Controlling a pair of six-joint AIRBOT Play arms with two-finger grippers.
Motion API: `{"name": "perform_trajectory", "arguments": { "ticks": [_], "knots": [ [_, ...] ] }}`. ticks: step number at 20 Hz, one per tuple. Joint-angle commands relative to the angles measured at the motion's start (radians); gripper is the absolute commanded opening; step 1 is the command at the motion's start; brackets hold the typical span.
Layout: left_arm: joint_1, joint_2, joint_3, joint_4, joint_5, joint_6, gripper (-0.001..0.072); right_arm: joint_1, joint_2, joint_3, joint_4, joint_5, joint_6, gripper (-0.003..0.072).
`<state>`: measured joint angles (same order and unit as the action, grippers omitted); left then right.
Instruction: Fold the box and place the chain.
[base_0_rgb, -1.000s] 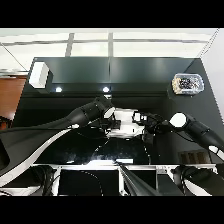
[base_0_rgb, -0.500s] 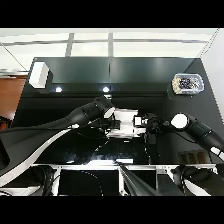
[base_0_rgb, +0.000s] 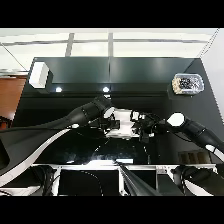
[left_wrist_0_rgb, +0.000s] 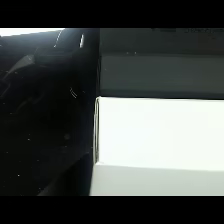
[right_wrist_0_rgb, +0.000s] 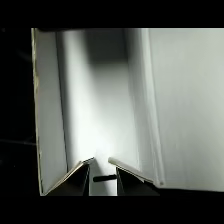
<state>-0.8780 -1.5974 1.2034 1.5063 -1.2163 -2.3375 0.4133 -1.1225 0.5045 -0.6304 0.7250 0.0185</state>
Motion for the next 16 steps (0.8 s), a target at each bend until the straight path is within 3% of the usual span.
{"name": "perform_trajectory", "arguments": {
  "ticks": [1, 5, 6, 7, 8, 9, 10, 11, 12, 13, 16],
  "knots": [
    [0.001, 0.000, 0.000, -0.004, 0.004, -0.001, 0.0027, 0.008, -0.026, 0.000, 0.059, -0.056, 0.003, 0.0193],
    [0.000, 0.000, 0.000, -0.004, 0.004, -0.001, 0.0027, 0.008, -0.026, 0.000, 0.047, -0.052, 0.003, 0.0194],
    [0.001, 0.000, 0.000, -0.003, 0.003, -0.001, 0.0027, 0.008, -0.026, 0.000, 0.047, -0.053, 0.005, 0.0326],
    [0.001, 0.000, 0.000, -0.004, 0.003, -0.001, 0.0027, 0.008, -0.026, 0.000, 0.047, -0.053, 0.004, 0.0405],
    [0.000, 0.000, 0.000, -0.004, 0.004, -0.001, 0.0027, 0.008, -0.026, 0.000, 0.044, -0.053, 0.004, 0.0378],
    [0.000, 0.000, 0.000, -0.004, 0.003, -0.001, 0.0027, 0.008, -0.026, 0.000, 0.037, -0.050, 0.005, 0.0192],
    [0.000, 0.000, 0.000, -0.004, 0.003, -0.001, 0.0027, 0.008, -0.026, 0.000, 0.036, -0.049, 0.014, 0.0228],
    [0.000, 0.000, 0.000, -0.004, 0.003, -0.001, 0.0027, 0.008, -0.026, 0.000, 0.035, -0.050, 0.032, 0.0371],
    [0.001, 0.000, 0.000, -0.004, 0.004, -0.001, 0.0027, 0.007, -0.026, 0.000, 0.026, -0.048, 0.042, 0.0286],
    [0.000, 0.000, 0.000, -0.004, 0.004, -0.001, 0.0027, 0.006, -0.025, 0.000, 0.010, -0.048, 0.082, 0.0047],
    [0.001, 0.000, 0.000, -0.003, 0.005, -0.001, 0.0027, -0.037, 0.023, 0.039, -0.172, 0.028, 0.518, 0.0012]
  ]
}}
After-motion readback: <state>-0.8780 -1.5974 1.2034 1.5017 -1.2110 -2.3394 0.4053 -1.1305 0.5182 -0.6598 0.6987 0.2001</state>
